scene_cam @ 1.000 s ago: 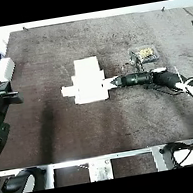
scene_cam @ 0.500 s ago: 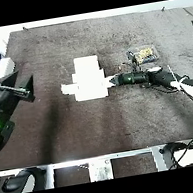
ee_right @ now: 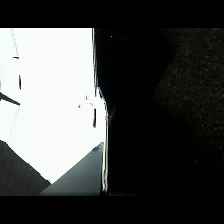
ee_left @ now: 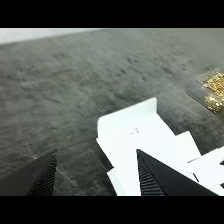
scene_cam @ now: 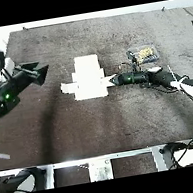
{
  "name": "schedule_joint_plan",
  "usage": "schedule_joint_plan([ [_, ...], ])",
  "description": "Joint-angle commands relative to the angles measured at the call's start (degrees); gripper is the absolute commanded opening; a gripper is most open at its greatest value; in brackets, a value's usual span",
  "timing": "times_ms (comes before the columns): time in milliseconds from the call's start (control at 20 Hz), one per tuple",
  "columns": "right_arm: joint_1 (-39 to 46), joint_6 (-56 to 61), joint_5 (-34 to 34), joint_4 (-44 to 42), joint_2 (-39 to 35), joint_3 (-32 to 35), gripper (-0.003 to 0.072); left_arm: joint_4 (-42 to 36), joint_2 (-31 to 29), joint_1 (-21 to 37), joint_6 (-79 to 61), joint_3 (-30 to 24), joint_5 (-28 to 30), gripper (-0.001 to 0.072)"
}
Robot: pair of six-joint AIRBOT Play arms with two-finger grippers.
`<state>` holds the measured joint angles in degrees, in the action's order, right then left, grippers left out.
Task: Fold the box and place the chain.
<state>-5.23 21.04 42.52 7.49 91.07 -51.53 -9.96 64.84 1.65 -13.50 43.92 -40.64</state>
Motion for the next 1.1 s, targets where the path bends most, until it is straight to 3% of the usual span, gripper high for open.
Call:
schedule_joint_plan([
  [0,-0.07,-1.7,0.11,-0.02,0.04,-0.07,0.0009,17.55,12.61,0.04,19.78,13.77,-7.98,0.0525],
  [150,-0.04,-2.01,0.07,0.02,0.04,-0.07,0.0009,28.52,23.34,-0.13,32.0,27.3,-17.94,0.0527],
  [450,-0.04,-1.99,-0.13,1.36,0.04,-0.07,0.0009,49.18,38.62,-7.19,50.36,49.27,-22.14,0.0525],
  [700,-0.04,-1.97,-0.2,1.46,0.04,-0.07,0.0009,49.48,49.44,-9.11,55.54,60.37,-30.91,0.0525],
  [850,-0.04,-1.99,-0.31,1.51,0.04,-0.07,0.0009,48.37,53.94,-9.6,57.11,65.2,-31.91,0.0525],
  [1050,-0.04,-1.97,-0.31,1.51,0.04,-0.07,0.0009,44.85,57.42,-9.6,57.35,67.84,-31.39,0.0525],
])
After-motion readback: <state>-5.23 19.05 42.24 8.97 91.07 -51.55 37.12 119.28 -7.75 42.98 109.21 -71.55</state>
